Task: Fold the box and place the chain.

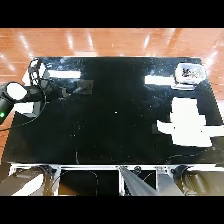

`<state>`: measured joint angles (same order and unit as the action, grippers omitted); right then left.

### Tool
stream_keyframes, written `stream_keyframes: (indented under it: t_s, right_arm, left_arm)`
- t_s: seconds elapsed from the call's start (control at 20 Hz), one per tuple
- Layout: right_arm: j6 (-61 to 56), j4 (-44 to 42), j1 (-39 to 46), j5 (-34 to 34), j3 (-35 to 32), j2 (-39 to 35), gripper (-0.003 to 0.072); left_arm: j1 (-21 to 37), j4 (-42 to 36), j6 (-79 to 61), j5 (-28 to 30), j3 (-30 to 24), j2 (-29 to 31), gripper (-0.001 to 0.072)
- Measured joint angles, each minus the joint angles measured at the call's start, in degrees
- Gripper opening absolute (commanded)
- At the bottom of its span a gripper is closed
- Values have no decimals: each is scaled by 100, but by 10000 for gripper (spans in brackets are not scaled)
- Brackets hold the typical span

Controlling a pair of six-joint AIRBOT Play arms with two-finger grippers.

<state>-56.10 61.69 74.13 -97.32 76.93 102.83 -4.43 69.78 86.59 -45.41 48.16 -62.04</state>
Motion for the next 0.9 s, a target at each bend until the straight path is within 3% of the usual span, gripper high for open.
stream_keyframes:
  t_s: [0.4, 0.5, 0.55, 0.6, 0.9]
  right_arm:
    - [17, -216, -588, -155, 7, 297, 704]
    - [20, -208, -811, -201, 4, 337, 364]
    - [22, -186, -918, -214, 4, 350, 77]
    - [31, -157, -1025, -236, 4, 354, 30]
    - [184, -533, -1711, -308, -20, 162, 30]
  left_arm:
    - [0, 0, 2, 35, 0, 0, 625]
    - [0, 2, 2, 39, 0, 0, 625]
    - [0, 0, 2, 39, 0, 0, 625]
    - [0, 0, 2, 39, 0, 0, 625]
    - [0, -4, 2, 35, 0, 0, 624]
